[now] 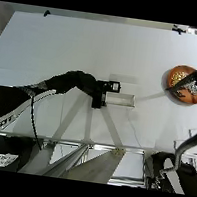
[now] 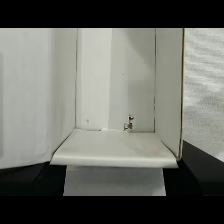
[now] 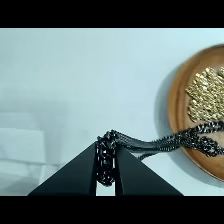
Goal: Fold the box and place the chain.
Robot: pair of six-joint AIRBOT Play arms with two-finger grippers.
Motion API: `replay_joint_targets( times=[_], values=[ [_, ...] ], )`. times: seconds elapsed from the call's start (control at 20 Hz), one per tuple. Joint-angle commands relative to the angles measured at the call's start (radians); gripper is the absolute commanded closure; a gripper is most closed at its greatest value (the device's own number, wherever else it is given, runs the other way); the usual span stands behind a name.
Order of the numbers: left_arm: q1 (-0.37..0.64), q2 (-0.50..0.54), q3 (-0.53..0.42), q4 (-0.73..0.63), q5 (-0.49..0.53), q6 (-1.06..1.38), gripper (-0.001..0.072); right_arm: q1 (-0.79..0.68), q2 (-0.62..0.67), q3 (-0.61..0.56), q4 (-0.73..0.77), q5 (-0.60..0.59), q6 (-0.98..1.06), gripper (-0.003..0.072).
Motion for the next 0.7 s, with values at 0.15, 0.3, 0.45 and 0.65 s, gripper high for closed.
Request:
replay_joint_targets(
  times=[0.15, 0.3, 0.45, 0.65],
  values=[
    [0.000, 0.001, 0.000, 0.000, 0.000, 0.000, 0.0314, 0.183, 0.130, 0.000, 0.010, 0.014, 0.056, 0.0676],
    [0.000, 0.001, 0.000, 0.000, 0.000, 0.000, 0.0314, 0.283, 0.145, 0.000, 0.003, 0.008, 0.086, 0.0677],
    [0.000, 0.001, 0.001, 0.000, 0.000, 0.000, 0.0314, 0.393, 0.134, 0.000, -0.007, -0.012, 0.117, 0.0678],
    [0.000, 0.001, 0.000, 0.000, 0.001, 0.000, 0.0314, 0.539, 0.073, 0.000, -0.084, -0.042, 0.188, 0.0678]
  ],
)
